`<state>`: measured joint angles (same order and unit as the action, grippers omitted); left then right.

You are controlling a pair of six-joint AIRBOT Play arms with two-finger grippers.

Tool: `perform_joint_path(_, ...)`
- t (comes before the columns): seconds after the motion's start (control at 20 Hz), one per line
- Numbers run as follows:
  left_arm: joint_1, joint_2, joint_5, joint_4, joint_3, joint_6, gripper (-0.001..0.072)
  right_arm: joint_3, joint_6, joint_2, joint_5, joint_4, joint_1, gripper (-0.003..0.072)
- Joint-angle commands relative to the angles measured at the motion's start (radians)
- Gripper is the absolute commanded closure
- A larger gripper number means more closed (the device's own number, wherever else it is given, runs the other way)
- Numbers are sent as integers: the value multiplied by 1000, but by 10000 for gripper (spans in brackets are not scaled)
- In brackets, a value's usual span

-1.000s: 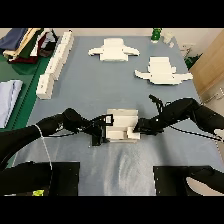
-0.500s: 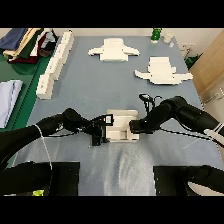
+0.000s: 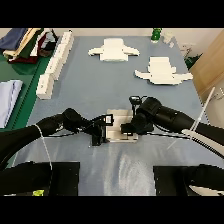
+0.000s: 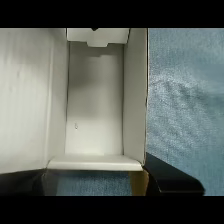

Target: Fold the box.

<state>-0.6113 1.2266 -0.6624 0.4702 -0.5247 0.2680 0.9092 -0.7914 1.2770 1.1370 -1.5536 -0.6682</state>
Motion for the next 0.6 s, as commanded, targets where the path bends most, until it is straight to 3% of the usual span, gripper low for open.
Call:
perform_joint_path(0.0, 0, -1, 0, 0, 0, 0, 322, 33, 96, 60, 24, 28, -36, 342)
perform_joint_path(0.25, 0, -1, 0, 0, 0, 1, 322, 33, 138, 97, 58, 55, -36, 344)
perform_joint_path(0.4, 0, -1, 0, 0, 0, 0, 322, 33, 133, 97, 58, 66, -36, 652)
perform_joint_path(0.55, 0, -1, 0, 0, 0, 0, 322, 33, 126, 97, 57, 66, -36, 684)
